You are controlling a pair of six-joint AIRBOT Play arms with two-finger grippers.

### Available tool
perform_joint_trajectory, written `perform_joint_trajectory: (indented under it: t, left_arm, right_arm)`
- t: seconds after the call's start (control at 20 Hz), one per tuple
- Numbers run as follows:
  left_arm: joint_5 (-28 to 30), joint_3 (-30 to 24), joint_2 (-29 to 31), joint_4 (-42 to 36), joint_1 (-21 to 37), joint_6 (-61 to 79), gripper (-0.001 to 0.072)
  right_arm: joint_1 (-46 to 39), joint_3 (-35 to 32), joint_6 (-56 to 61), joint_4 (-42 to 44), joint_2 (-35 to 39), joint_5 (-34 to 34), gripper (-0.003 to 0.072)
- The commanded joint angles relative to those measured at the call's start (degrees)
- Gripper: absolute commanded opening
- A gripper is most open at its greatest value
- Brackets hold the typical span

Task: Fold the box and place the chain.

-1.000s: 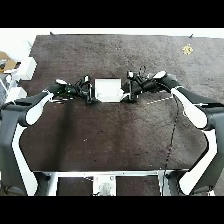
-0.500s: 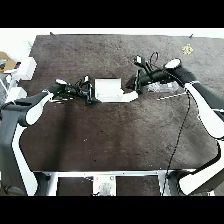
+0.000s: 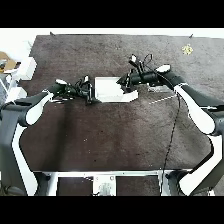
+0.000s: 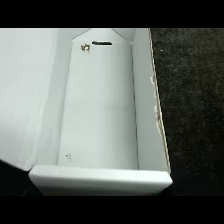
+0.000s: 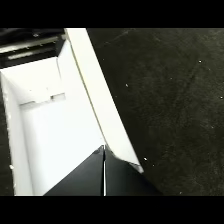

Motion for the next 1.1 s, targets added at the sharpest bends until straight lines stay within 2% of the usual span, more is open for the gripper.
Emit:
perform_joint_trajectory:
  t: [0.0,0.55,0.75,0.85,0.9,0.95,1.0,1.05]
  left_arm:
    - [0.00,0.02,0.00,0.00,0.02,0.02,0.0243]
    - [0.00,0.02,0.00,-0.02,0.02,0.02,0.0243]
    - [-0.02,0.02,0.00,-0.02,0.02,0.02,0.0243]
    - [0.00,0.02,0.00,-0.02,0.02,0.02,0.0243]
    - [-0.02,0.02,0.00,-0.02,0.02,0.02,0.0243]
    - [-0.02,0.02,0.00,-0.02,0.02,0.02,0.0243]
    - [0.00,0.02,0.00,-0.02,0.02,0.02,0.0243]
    - [0.00,0.02,0.00,-0.02,0.02,0.02,0.0243]
  right_arm:
    - [0.26,0.04,-3.28,0.94,-2.25,-4.50,0.0006]
    - [-0.96,0.04,-4.48,-0.76,-4.09,-1.95,0.0006]
    - [-1.70,0.04,-4.42,4.81,-0.63,-1.88,0.0007]
    - [-2.93,0.04,-4.20,3.85,2.73,0.15,0.0007]
    - [-3.69,0.04,-4.20,0.98,4.66,3.30,0.0007]
    - [-4.02,0.02,-4.09,-3.87,6.38,6.12,0.0083]
    - [-4.00,0.02,-2.05,-9.11,7.58,7.82,0.0310]
    - [-3.82,0.02,1.09,-14.62,8.02,8.92,0.0432]
